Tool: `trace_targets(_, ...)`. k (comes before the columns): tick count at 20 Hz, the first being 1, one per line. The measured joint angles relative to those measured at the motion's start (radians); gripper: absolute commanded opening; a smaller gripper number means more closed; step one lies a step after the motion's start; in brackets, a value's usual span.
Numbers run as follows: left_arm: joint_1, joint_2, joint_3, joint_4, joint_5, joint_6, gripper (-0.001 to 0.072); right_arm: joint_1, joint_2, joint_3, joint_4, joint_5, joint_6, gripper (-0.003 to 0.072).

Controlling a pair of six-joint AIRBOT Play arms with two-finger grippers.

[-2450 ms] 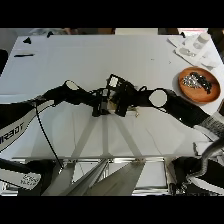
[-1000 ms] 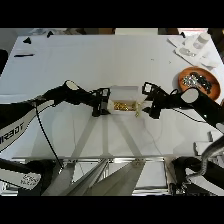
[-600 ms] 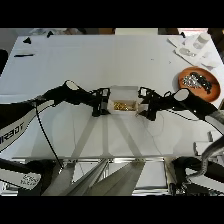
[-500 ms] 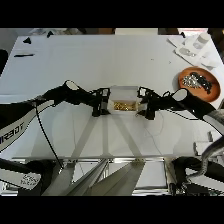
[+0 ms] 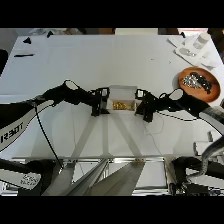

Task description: Fold the box and place the chain.

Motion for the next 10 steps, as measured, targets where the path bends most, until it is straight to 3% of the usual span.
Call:
trace_targets(8,0.000,0.000,0.000,-0.002,-0.001,0.000,0.0206,0.003,0.022,-0.003,-0.062,-0.032,0.035,0.0010)
trace_targets(10,-0.002,-0.002,0.000,-0.010,-0.002,-0.004,0.0206,0.002,0.048,-0.003,-0.092,-0.138,0.063,0.0010)
